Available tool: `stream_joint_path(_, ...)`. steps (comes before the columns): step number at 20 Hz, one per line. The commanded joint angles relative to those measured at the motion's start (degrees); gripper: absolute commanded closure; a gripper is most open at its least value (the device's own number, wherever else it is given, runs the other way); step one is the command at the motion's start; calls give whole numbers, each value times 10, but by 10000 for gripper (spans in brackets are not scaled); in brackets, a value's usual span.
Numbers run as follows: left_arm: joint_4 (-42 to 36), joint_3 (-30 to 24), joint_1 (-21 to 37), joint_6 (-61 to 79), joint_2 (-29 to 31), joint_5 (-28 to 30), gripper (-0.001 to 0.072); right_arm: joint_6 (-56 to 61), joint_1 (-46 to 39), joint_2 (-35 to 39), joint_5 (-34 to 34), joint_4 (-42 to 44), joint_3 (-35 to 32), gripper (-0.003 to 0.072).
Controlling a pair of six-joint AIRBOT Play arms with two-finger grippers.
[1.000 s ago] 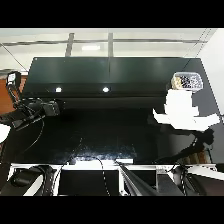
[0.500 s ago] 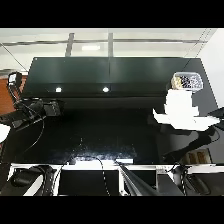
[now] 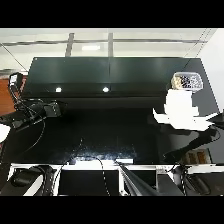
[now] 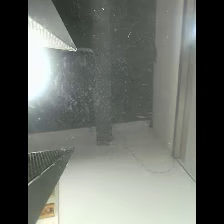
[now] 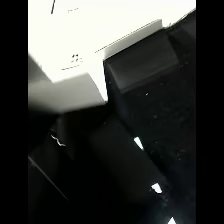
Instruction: Fold the box and place the chain.
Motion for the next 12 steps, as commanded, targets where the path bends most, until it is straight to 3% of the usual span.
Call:
stream_joint_path(1,0,0,0,0,0,-3,1,-9,1,0,14,0,0,660)
stream_joint_path(12,-1,0,0,0,0,-3,1,-17,85,9,51,45,-2,660)
